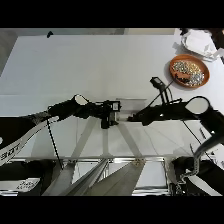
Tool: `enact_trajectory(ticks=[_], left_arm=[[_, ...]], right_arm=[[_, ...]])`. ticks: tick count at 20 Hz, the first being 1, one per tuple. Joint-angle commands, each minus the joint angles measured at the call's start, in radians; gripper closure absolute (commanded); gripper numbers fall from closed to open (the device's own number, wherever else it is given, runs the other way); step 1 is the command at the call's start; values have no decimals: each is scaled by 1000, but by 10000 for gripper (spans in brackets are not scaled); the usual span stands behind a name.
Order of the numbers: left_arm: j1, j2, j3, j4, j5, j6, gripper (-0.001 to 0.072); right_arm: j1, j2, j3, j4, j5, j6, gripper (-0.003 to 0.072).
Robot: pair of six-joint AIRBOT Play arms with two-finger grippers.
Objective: Fold the box and place the chain.
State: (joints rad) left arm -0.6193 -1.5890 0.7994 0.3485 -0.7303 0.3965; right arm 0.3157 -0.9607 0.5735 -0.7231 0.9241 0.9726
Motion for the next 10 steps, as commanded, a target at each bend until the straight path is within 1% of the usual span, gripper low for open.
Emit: enact_trajectory(ticks=[1, 2, 4, 8, 9, 10], left_arm=[[1, 1, 0, 0, 0, 0, 396], [1, 1, 0, 0, 0, 0, 396], [1, 1, 0, 0, 0, 0, 396], [1, 1, 0, 0, 0, 0, 396], [1, 1, 0, 0, 0, 0, 396], [1, 1, 0, 0, 0, 0, 396]], right_arm=[[96, -106, -19, -32, -140, 31, 674], [113, -126, -19, -35, -163, 49, 671], [140, -144, -19, -37, -194, 52, 625], [148, -143, -19, -37, -238, 71, 624], [148, -143, -19, -37, -243, 71, 586], [148, -143, -19, -37, -251, 73, 503]])
